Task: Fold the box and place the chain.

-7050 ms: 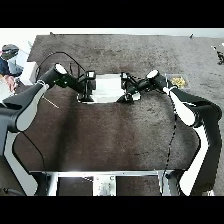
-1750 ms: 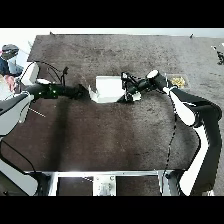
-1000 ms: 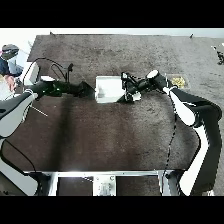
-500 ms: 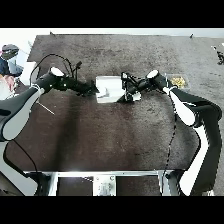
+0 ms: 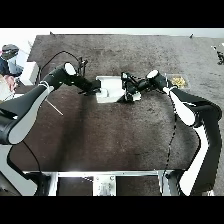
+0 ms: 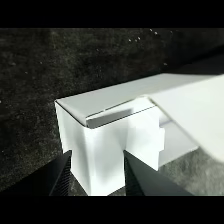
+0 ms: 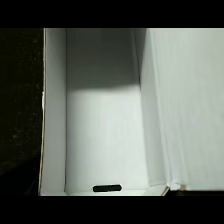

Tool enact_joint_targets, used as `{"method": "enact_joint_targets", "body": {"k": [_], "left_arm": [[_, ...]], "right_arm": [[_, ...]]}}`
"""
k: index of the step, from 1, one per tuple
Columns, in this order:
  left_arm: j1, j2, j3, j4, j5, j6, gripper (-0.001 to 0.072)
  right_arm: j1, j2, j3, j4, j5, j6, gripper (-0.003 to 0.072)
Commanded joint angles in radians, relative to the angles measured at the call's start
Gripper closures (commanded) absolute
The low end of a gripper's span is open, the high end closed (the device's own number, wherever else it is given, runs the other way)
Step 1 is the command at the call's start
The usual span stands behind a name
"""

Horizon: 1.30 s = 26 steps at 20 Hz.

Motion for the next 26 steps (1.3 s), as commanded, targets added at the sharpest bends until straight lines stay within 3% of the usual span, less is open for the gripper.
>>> {"method": "enact_joint_targets", "body": {"k": [1, 11, 15, 19, 24, 26], "left_arm": [[-0.038, -0.011, 0.03, 0.118, -0.001, -0.141, 0.0348], [-0.122, -0.086, 0.153, 0.386, -0.128, -0.351, 0.035], [-0.182, -0.129, 0.221, 0.56, -0.191, -0.468, 0.0358], [-0.208, -0.194, 0.322, 0.604, -0.26, -0.488, 0.0358], [-0.208, -0.197, 0.328, 0.649, -0.265, -0.555, 0.036], [-0.208, -0.197, 0.328, 0.653, -0.264, -0.565, 0.0481]], "right_arm": [[0.001, -0.001, 0.0, 0.0, 0.0, 0.0, 0.0277], [0.001, -0.001, 0.0, 0.0, 0.0, 0.0, 0.0277], [0.001, -0.001, 0.0, 0.0, 0.0, 0.0, 0.0277], [0.001, -0.001, 0.0, 0.0, 0.0, 0.0, 0.0277], [0.001, -0.001, 0.0, 0.0, 0.0, 0.0, 0.0277], [0.001, -0.001, 0.0, 0.0, 0.0, 0.0, 0.0277]]}}
